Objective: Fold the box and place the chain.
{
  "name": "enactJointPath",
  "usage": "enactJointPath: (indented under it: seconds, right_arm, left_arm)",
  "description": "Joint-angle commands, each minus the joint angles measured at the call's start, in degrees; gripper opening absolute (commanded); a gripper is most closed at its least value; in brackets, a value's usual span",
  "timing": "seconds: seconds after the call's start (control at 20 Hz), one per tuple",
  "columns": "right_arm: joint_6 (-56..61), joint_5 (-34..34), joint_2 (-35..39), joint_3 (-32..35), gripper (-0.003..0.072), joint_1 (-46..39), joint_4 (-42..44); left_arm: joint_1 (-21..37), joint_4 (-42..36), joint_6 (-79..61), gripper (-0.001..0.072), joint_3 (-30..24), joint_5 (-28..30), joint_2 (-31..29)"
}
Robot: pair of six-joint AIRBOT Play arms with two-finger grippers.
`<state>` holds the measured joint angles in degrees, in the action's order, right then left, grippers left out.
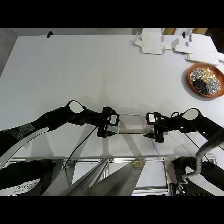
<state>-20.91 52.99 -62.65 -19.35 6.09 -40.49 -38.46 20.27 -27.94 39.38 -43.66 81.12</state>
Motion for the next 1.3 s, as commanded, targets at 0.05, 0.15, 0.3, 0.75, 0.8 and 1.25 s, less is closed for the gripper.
enactJointPath:
  seconds: [0.05,0.15,0.3,0.75,0.8,1.25]
  right_arm:
    - [0.0,0.0,0.0,0.0,0.0463,0.0,0.0]
    - [0.0,0.0,0.0,0.0,0.0463,0.0,0.0]
    - [0.0,0.0,0.0,0.0,0.0463,0.0,0.0]
    - [0.0,0.0,0.0,0.0,0.0463,0.0,0.0]
    - [0.0,0.0,0.0,0.0,0.0463,0.0,0.0]
    - [0.0,0.0,0.0,0.0,0.0463,0.0,0.0]
  left_arm:
    - [0.0,-4.3,-3.5,0.0694,-0.1,-2.0,0.9]
    - [0.0,-4.3,-1.3,0.0695,-0.4,-2.2,1.4]
    - [-0.1,-4.6,0.4,0.0695,-0.8,-2.2,2.1]
    - [-1.1,-7.9,1.2,0.0695,-0.8,-1.3,5.2]
    - [-1.1,-7.9,1.2,0.0695,-0.8,-1.3,5.2]
    - [1.2,-2.4,6.5,0.0696,-0.8,-1.6,3.0]
